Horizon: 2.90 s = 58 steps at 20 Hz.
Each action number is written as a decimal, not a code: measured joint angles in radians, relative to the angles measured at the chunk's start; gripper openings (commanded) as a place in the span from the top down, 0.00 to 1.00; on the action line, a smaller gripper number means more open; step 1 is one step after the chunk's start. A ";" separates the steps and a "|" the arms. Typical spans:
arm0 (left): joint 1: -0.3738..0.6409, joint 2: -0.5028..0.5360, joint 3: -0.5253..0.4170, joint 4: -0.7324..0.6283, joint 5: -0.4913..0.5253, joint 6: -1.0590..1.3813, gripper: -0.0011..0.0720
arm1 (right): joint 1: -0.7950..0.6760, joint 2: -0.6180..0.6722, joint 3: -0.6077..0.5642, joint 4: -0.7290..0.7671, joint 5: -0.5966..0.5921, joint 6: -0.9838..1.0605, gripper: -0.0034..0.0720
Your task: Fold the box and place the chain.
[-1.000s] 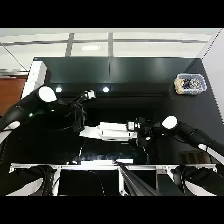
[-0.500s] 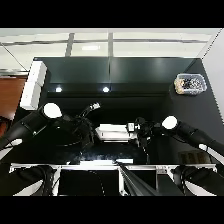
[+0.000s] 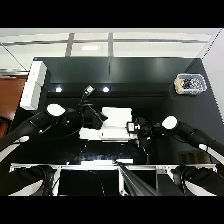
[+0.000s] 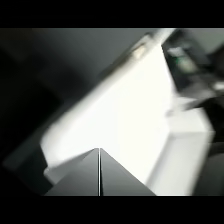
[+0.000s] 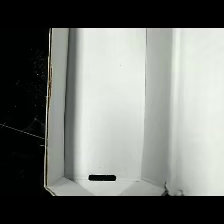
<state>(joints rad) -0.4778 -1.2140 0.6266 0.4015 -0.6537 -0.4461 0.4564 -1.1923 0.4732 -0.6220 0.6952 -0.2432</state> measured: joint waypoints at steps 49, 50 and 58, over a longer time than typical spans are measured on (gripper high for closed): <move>-0.043 0.028 -0.065 0.230 -0.140 0.447 0.79 | 0.000 0.000 0.000 0.001 0.000 0.007 0.81; -0.044 0.017 -0.065 0.198 -0.135 0.459 0.79 | 0.000 0.000 0.000 0.001 0.000 0.007 0.81; -0.045 -0.030 -0.065 0.099 -0.150 0.501 0.58 | 0.000 0.000 0.000 0.001 0.000 0.007 0.81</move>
<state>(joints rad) -0.5224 -1.2438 0.5617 0.5003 -0.8040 0.0547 0.4564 -1.1923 0.4732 -0.6212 0.6949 -0.2359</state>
